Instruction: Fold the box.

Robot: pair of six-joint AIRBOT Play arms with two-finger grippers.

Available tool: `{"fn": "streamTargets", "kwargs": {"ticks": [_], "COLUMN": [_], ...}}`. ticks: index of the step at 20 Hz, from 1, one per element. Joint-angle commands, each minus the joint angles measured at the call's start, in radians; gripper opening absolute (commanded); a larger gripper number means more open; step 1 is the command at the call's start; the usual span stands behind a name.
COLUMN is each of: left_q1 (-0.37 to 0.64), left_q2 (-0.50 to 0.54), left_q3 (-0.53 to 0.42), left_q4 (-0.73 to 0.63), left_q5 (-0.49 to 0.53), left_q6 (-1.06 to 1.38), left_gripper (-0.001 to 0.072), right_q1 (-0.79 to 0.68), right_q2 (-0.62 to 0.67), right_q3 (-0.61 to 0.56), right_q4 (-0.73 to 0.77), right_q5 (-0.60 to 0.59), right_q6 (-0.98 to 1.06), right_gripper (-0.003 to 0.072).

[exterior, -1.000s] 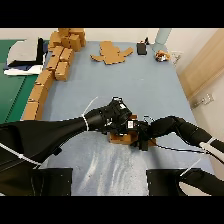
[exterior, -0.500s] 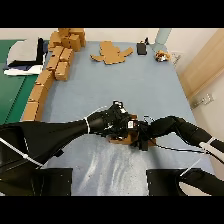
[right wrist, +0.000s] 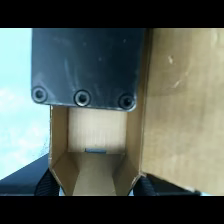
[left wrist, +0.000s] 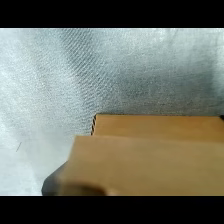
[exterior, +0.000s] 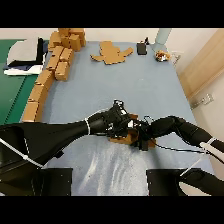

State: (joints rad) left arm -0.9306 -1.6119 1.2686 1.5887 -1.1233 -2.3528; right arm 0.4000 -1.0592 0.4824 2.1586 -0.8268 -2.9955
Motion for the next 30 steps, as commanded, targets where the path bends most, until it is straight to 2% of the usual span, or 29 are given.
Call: {"fn": "streamTargets", "kwargs": {"ticks": [1, 6, 7, 8, 22, 30], "left_q1": [-0.003, -0.013, -0.013, -0.013, 0.035, 0.153], "left_q2": [-0.001, 0.0, 0.0, 0.0, 0.05, 0.064], "left_q3": [0.0, 0.0, 0.0, 0.0, 0.002, 0.002], "left_q4": [0.005, 0.003, 0.003, 0.002, -0.035, -0.328], "left_q5": [0.016, 0.008, 0.0, -0.013, -0.019, -0.059], "left_q6": [0.003, -0.019, -0.02, -0.032, -0.042, 0.094], "left_gripper": [0.0016, 0.0018, 0.0142, 0.0404, 0.0408, 0.0408], "right_q1": [0.001, 0.001, 0.001, 0.001, 0.001, 0.001], "right_q2": [0.001, 0.001, 0.001, 0.001, 0.001, 0.001], "right_q3": [0.0, 0.0, 0.0, 0.0, 0.0, 0.0], "right_q4": [-0.001, -0.001, -0.001, -0.001, -0.001, -0.001], "right_q5": [0.002, 0.002, 0.002, 0.002, 0.003, 0.002], "right_q6": [-0.005, -0.005, -0.005, -0.005, -0.005, -0.005], "right_gripper": [0.0476, 0.0476, 0.0477, 0.0477, 0.0476, 0.0476]}}
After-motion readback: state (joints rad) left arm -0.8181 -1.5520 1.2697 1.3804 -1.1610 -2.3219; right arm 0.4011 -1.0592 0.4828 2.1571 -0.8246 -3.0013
